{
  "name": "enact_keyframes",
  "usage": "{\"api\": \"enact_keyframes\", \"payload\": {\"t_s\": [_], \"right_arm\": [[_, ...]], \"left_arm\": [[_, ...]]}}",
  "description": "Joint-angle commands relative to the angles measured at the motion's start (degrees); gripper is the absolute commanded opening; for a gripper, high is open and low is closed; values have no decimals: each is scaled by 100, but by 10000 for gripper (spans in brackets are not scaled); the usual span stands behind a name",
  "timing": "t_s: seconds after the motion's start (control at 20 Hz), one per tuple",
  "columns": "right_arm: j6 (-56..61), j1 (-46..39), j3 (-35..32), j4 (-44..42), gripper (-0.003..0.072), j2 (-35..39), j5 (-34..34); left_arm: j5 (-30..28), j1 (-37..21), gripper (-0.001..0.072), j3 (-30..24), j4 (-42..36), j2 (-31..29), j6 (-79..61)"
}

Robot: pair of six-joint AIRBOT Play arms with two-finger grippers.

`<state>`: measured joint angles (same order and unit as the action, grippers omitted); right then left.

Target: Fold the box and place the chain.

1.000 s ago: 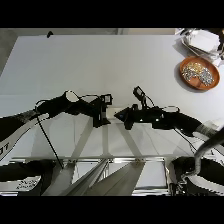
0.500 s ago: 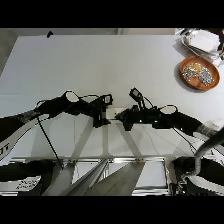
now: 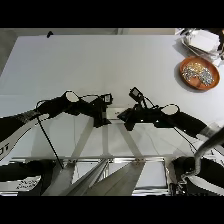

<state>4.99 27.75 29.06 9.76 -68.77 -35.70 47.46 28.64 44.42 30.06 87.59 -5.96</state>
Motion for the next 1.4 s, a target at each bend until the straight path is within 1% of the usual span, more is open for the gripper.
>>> {"api": "enact_keyframes", "payload": {"t_s": [0.0,0.1,0.15,0.25,0.35,0.45,0.5,0.6,0.65,0.75,0.85,0.95,1.05,1.2,1.3,1.35], "right_arm": [[195,-2,271,-173,13,597,-343],[824,-2,413,463,13,975,-350],[1213,-2,470,1060,13,1167,-354],[2413,-2,511,2608,14,1515,-356],[4135,-2,511,4481,13,1797,-538],[6059,-2,511,6428,13,1956,-964],[7005,-2,511,7241,13,1971,-1287],[8491,-2,511,8373,13,1971,-2076],[9036,-2,511,8651,13,1971,-2500],[9672,-2,509,8614,13,1971,-3204],[9978,-2,507,8282,13,1971,-3528],[10205,0,503,7893,14,1971,-3442],[10323,0,503,7512,14,1971,-3165],[10323,0,503,7165,14,1971,-2848],[10323,0,503,7119,14,1971,-2785],[10323,0,503,7119,14,1971,-2785]], "left_arm": [[-7,2,432,0,42,-4,-44],[-7,2,432,0,42,-7,-44],[-9,2,432,0,42,-4,-44],[-7,2,432,0,42,-7,-44],[-7,2,432,0,42,-4,-44],[-7,2,432,0,42,-7,-42],[-7,2,432,0,42,-4,-44],[-7,2,432,0,42,-4,-42],[-7,2,432,0,42,-7,-44],[-7,2,432,0,42,-7,-44],[-4,2,432,0,42,-4,-42],[-2,2,432,0,39,-4,-24],[-7,2,432,0,42,-7,-20],[-9,2,425,0,-181,-7,-20],[-13,-7,316,0,-190,-57,-24],[-24,-17,307,0,-138,-144,-24]]}}
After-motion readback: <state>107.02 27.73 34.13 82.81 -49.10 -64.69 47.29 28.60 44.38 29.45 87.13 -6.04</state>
